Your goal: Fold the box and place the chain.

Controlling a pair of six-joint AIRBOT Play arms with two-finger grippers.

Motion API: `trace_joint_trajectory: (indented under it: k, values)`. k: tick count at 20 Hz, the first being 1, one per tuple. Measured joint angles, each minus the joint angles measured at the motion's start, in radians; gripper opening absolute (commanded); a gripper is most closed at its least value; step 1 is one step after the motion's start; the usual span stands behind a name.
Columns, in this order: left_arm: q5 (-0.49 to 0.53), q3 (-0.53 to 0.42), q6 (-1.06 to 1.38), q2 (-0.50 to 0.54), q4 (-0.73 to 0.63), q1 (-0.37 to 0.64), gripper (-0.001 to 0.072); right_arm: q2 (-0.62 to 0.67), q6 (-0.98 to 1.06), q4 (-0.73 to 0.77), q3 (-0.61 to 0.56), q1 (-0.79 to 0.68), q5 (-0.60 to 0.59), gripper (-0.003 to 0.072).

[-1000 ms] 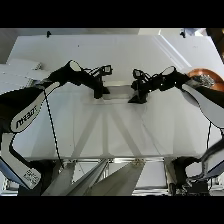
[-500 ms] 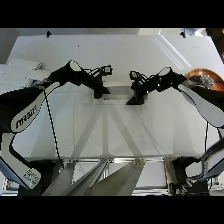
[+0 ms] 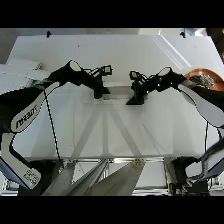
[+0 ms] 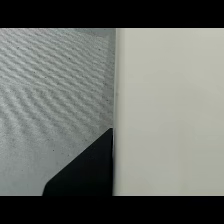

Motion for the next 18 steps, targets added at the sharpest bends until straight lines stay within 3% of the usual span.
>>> trace_joint_trajectory:
  k: [7,10,18]
  values:
    - [0.000,0.000,0.000,0.000,-0.001,0.000,0.0016,-0.001,0.000,0.005,0.000,-0.022,0.018,0.0694]
    - [0.000,0.000,0.000,0.000,0.000,0.000,0.0016,-0.001,0.000,0.005,0.000,-0.027,0.032,0.0639]
    - [0.000,0.000,0.000,0.000,0.000,0.000,0.0016,-0.001,0.000,0.008,-0.001,-0.029,0.050,0.0639]
